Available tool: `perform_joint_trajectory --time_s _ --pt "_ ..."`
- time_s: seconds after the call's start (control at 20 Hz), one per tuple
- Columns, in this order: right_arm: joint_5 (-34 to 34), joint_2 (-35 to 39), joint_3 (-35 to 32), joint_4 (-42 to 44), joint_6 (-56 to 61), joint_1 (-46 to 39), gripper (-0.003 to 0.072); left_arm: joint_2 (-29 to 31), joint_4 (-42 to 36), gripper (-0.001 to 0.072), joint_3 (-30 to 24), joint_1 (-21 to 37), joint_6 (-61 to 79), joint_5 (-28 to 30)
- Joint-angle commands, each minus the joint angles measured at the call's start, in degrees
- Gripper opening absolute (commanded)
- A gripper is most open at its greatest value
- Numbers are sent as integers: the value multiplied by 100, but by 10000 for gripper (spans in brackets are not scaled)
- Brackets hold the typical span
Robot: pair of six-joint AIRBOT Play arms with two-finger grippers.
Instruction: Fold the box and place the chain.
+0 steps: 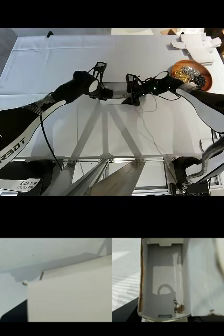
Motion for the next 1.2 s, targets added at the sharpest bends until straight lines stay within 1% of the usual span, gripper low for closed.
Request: perform_joint_trajectory --time_s 0.0,0.05,0.1,0.2,0.35,0.4,0.45,0.5,0.55,0.8,0.85,0.9,0.95,1.0,1.05,1.15 --pt "11 2 4 -4 -2 0 458 -85 188 326 22 -107 -911 -417" --pt "11 2 4 -7 -2 0 458 -85 186 311 22 -101 -1088 -417" --pt "11 2 4 -4 -2 0 458 -92 186 274 24 -90 -1178 -435" --pt "11 2 4 -7 -2 0 458 -118 192 274 24 -87 -1239 -474" --pt "11 2 4 -7 -2 0 458 -133 184 274 24 -98 -1530 -293" --pt "11 2 4 -7 -2 0 458 -133 175 243 37 -98 -1528 -280" --pt "11 2 4 -7 -2 0 458 -129 179 138 50 -98 -1523 -284" --pt "11 2 4 -4 -2 0 458 -127 177 57 70 -98 -1523 -280" --pt "11 2 4 -7 -2 0 458 -127 179 4 103 -98 -1519 -267" --pt "11 2 4 -2 -2 0 458 -127 173 7 210 -98 -1493 -232" --pt "11 2 4 -4 -2 0 458 -125 157 71 208 -98 -1491 -256" --pt "11 2 4 -2 -2 0 458 -120 127 223 214 -98 -1484 -262" --pt "11 2 4 -4 -2 0 458 -96 90 425 214 -85 -1478 -249" --pt "11 2 4 -4 -2 0 458 -50 81 552 214 -63 -1475 -256" --pt "13 2 4 -4 -2 0 458 28 46 581 214 -26 -1473 -258" --pt "11 2 4 -4 -2 0 458 247 -66 581 214 22 -1239 -262"
